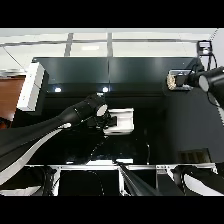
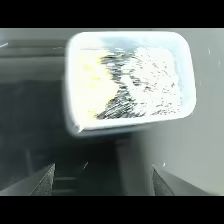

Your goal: Fold the box and place the chain.

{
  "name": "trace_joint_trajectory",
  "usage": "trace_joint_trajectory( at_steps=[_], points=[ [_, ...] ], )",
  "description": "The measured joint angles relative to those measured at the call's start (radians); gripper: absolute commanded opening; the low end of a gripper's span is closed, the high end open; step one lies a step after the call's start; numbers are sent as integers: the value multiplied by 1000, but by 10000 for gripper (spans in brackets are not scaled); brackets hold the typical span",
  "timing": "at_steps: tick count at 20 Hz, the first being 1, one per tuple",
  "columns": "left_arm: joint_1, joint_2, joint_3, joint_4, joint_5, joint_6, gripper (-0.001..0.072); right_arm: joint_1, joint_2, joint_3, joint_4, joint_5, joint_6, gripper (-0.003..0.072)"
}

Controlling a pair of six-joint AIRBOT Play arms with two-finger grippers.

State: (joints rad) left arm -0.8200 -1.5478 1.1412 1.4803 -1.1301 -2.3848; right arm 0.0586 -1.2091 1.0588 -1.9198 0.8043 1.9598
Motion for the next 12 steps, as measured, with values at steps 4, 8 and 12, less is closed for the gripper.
trace_joint_trajectory(
  at_steps=[4, 8, 12],
  points=[
    [0, 0, 0, 0, 0, 1, 30, -163, -272, 286, 149, 75, 6, 712],
    [0, 0, 0, 0, 0, 3, 29, -245, -589, 698, 256, 301, 87, 711],
    [0, 0, 0, 0, -3, 2, 30, -278, -784, 938, 291, 438, 174, 712]
  ],
)
